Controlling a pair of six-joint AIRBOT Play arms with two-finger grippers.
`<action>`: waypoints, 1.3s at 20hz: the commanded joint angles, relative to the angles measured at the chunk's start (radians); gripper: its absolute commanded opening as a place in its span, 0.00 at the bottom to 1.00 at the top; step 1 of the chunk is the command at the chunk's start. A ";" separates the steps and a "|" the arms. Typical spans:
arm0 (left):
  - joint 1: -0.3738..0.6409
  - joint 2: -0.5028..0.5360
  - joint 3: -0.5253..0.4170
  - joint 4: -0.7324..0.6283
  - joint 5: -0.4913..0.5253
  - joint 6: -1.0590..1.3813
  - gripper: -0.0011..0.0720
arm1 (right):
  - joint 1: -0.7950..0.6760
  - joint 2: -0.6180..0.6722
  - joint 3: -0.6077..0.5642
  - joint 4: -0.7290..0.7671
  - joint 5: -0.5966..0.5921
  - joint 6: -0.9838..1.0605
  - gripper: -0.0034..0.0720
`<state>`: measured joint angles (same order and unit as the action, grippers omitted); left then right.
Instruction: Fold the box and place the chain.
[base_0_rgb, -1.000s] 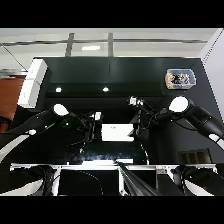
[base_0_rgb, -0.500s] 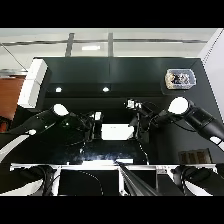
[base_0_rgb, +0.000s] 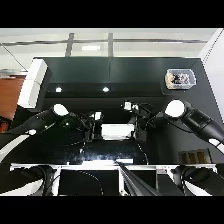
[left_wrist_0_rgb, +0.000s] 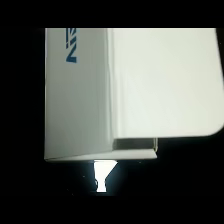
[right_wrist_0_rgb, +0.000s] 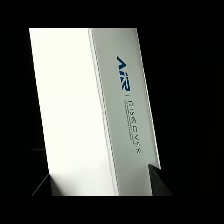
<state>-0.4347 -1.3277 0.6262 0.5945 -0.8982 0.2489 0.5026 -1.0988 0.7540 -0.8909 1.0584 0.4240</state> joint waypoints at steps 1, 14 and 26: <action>-0.001 -0.001 0.000 0.000 0.000 0.001 0.71 | 0.002 0.001 0.000 -0.004 -0.058 0.033 0.97; -0.001 -0.001 0.000 0.000 0.000 0.001 0.71 | 0.000 0.037 0.089 0.000 0.031 0.146 0.90; -0.001 -0.001 0.000 0.000 0.000 0.001 0.71 | -0.070 0.000 0.049 0.000 0.076 0.230 0.90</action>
<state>-0.4347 -1.3277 0.6262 0.5949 -0.8989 0.2493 0.4347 -1.0721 0.8406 -0.8906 1.1320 0.6510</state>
